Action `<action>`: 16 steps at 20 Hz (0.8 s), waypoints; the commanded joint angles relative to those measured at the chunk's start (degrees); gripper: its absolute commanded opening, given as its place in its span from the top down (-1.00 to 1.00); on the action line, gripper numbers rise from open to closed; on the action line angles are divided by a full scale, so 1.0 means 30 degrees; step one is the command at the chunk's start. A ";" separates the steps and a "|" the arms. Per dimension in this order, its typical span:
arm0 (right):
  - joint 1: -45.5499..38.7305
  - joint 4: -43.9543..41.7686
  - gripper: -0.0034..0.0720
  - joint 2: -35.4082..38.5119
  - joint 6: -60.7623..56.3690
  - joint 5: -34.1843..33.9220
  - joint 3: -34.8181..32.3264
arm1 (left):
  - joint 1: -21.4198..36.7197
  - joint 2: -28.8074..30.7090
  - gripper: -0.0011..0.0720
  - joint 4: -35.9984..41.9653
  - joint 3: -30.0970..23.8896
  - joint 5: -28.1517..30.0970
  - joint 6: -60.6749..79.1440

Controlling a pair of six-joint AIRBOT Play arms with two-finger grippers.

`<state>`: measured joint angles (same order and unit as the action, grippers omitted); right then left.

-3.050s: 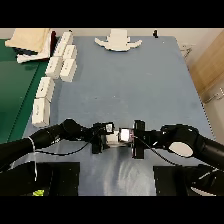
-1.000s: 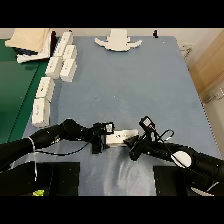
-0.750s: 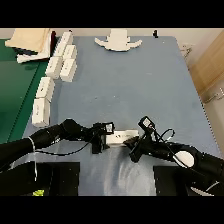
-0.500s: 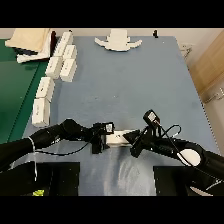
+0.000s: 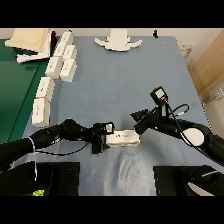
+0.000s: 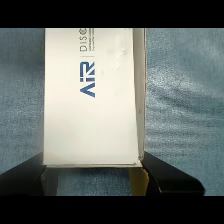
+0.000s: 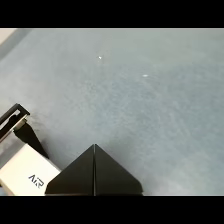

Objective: Fold the box.

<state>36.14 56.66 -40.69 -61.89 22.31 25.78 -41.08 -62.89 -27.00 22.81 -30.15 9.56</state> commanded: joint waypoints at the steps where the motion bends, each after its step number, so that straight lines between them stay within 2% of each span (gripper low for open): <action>1: -0.0627 0.2747 0.90 -0.2703 -0.3483 0.3825 0.2878 | -0.0007 0.0007 0.13 -0.0007 -0.0007 0.0007 0.0007; 5: -0.0627 0.8437 0.90 -0.5916 -1.0928 0.8335 0.6492 | -0.0007 0.0015 0.13 0.0000 0.0000 0.0066 0.0007; 10: -0.0627 1.0863 0.90 -0.6535 -1.5868 0.8000 0.7439 | 0.0022 0.0073 0.13 -0.0007 0.0015 0.0648 -0.0627; 13: -0.0627 1.1846 0.90 -0.6535 -1.7289 0.8051 0.7497 | 0.0240 0.0903 0.13 -0.0095 0.0066 0.0692 -0.3643; 15: -0.0627 1.1919 0.90 -0.6535 -1.7303 0.8065 0.7490 | 0.1049 0.2164 0.13 -0.1413 0.0080 0.0692 -0.5989; 16: -0.0627 1.1934 0.90 -0.6535 -1.7311 0.8065 0.7490 | 0.1727 0.2980 0.13 -0.2871 0.0080 0.0699 -0.7825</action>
<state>34.30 90.08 -60.07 -110.39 46.11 47.88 -38.72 -58.13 -29.61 22.94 -28.42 -2.39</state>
